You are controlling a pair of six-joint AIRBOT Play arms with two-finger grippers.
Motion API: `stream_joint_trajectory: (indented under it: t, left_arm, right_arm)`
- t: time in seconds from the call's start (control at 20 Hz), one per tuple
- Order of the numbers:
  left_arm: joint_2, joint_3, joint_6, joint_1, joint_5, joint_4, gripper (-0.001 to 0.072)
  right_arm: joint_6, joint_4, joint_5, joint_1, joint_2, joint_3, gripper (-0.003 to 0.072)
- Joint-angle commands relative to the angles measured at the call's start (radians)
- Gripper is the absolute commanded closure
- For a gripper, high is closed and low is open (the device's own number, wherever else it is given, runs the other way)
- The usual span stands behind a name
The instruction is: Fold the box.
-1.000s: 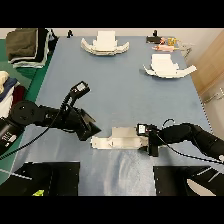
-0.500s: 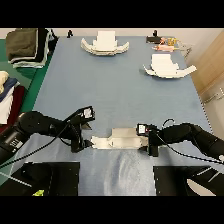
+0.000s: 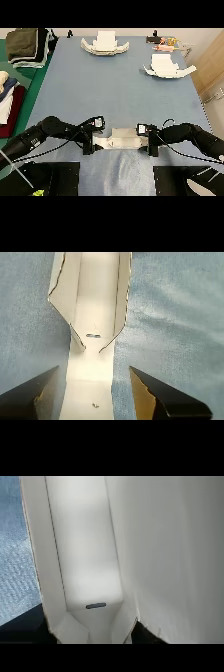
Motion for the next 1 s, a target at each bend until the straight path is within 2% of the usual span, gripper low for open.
stream_joint_trajectory:
  t: [0.0, 0.1, 0.2, 0.25, 0.3, 0.35, 0.45, 0.5, 0.55, 0.95]
  left_arm:
    - [-0.087, -0.003, 0.066, -0.074, 0.110, -0.055, 0.0031]
    - [-0.117, -0.003, 0.095, -0.092, 0.117, -0.064, 0.0049]
    - [-0.142, -0.001, 0.134, -0.104, 0.121, -0.131, 0.0051]
    - [-0.153, 0.003, 0.154, -0.111, 0.132, -0.160, 0.0093]
    - [-0.164, 0.009, 0.171, -0.117, 0.144, -0.171, 0.0263]
    - [-0.175, 0.017, 0.175, -0.122, 0.154, -0.171, 0.0321]
    - [-0.194, 0.029, 0.175, -0.122, 0.161, -0.171, 0.0323]
    - [-0.199, 0.031, 0.175, -0.122, 0.161, -0.171, 0.0417]
    - [-0.204, 0.033, 0.175, -0.122, 0.160, -0.170, 0.0479]
    - [-0.237, 0.050, 0.175, -0.155, 0.184, -0.172, 0.0483]
  right_arm:
    - [0.000, 0.000, 0.000, 0.001, 0.000, 0.001, 0.0180]
    - [0.000, 0.000, 0.000, 0.001, 0.000, 0.001, 0.0180]
    - [0.000, 0.000, 0.000, 0.001, 0.000, 0.001, 0.0180]
    - [0.000, 0.000, 0.000, 0.001, 0.000, 0.001, 0.0180]
    - [0.000, 0.000, 0.000, 0.001, 0.000, 0.001, 0.0180]
    - [0.000, 0.000, 0.000, 0.001, 0.000, 0.001, 0.0180]
    - [0.000, 0.000, 0.000, 0.001, 0.000, 0.001, 0.0180]
    - [0.000, 0.000, 0.000, 0.001, 0.000, 0.001, 0.0180]
    - [0.000, 0.000, 0.000, 0.001, 0.000, 0.001, 0.0180]
    - [0.000, 0.000, 0.000, 0.001, 0.000, 0.001, 0.0180]
